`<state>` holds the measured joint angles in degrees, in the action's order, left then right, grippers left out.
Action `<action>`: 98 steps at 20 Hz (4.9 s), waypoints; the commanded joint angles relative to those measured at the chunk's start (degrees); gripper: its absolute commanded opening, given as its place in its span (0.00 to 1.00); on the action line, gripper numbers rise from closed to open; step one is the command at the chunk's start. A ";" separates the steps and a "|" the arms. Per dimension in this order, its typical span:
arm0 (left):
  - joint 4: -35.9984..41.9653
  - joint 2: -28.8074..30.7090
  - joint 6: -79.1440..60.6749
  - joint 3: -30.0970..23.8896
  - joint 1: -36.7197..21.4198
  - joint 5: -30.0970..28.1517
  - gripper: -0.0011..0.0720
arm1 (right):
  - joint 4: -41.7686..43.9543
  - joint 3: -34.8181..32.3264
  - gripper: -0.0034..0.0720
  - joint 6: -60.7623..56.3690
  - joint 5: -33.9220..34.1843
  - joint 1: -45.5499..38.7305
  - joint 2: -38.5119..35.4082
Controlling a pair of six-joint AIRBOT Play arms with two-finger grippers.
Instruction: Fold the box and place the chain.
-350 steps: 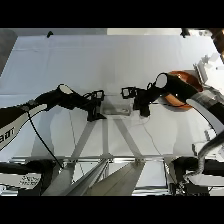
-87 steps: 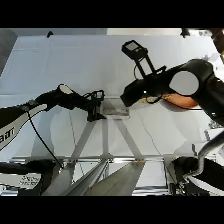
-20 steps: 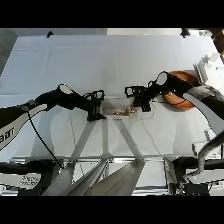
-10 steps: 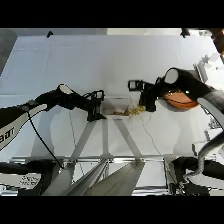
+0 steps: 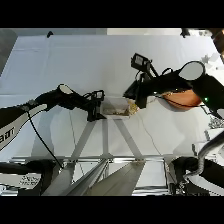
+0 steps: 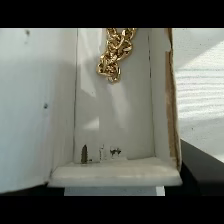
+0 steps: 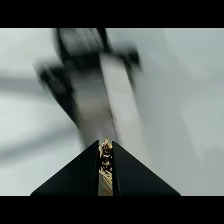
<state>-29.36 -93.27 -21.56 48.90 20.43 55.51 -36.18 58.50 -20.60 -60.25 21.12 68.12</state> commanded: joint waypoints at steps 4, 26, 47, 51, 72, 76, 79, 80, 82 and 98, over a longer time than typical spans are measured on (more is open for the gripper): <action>0.00 0.00 0.00 -0.02 0.02 0.00 0.57 | 12.02 0.07 0.07 -0.33 4.83 5.60 -0.59; 0.00 0.00 0.00 -0.02 0.02 0.00 0.57 | -7.37 0.04 0.49 -4.46 -4.83 -9.84 3.56; 0.00 0.00 0.00 -0.02 0.02 0.00 0.57 | -8.96 0.04 0.78 31.56 -1.55 -8.24 26.97; 0.00 0.00 0.00 -0.02 0.02 0.00 0.57 | -9.20 0.04 0.39 31.43 -0.35 -8.22 28.41; 0.00 0.00 0.00 -0.02 0.02 0.00 0.57 | -5.90 0.07 0.06 2.75 -11.32 -8.22 2.05; 0.00 0.00 0.00 0.00 0.02 0.00 0.57 | 11.74 0.07 0.07 2.80 -10.32 -7.13 0.87; 0.00 0.00 0.00 -0.02 0.02 0.00 0.57 | 16.04 0.07 0.07 2.82 -5.29 -2.60 0.87; -0.02 0.00 0.00 -0.02 0.02 0.00 0.57 | 16.11 0.07 0.07 2.82 -3.69 -0.83 0.87; 0.00 0.00 0.00 0.00 0.02 0.00 0.57 | 16.02 0.07 0.07 2.82 -1.42 1.90 0.90; 0.00 0.00 0.00 -0.02 0.02 0.00 0.57 | -17.42 0.07 0.65 -17.09 3.26 3.89 4.76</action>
<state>-29.36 -93.27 -21.54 48.90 20.43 55.53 -51.48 58.50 -36.25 -57.04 24.97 73.23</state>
